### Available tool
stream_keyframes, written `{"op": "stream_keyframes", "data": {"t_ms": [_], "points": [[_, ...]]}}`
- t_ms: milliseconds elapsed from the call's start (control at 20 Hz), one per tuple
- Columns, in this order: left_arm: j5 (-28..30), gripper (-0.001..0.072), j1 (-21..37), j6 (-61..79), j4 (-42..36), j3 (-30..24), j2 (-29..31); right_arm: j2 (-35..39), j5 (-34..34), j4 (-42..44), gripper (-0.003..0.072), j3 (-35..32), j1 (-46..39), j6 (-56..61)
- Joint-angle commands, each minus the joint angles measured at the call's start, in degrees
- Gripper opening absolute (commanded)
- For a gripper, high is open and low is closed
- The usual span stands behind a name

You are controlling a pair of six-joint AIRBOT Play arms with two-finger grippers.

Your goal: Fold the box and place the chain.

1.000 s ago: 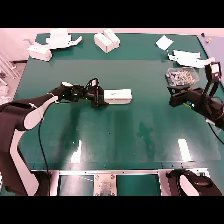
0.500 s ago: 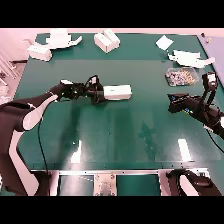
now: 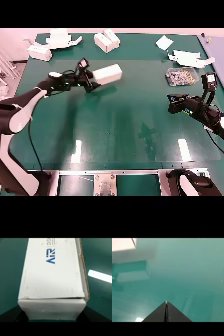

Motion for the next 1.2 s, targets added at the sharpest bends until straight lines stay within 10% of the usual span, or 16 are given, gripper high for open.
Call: {"op": "stream_keyframes", "data": {"t_ms": [0,550,1150], "points": [[1.8,0.0018,4.9,-8.3,-0.9,0.0,2.2,0.0,0.0,0.1,0.0004,0.0,0.0,0.0],[11.3,0.0014,13.8,-24.9,-0.4,-0.9,4.4,0.0,0.0,1.3,0.0004,0.0,0.0,1.6],[26.8,0.0013,13.7,-22.9,-2.5,-20.5,19.9,0.0,-1.1,3.3,0.0004,0.0,0.0,1.7]]}}
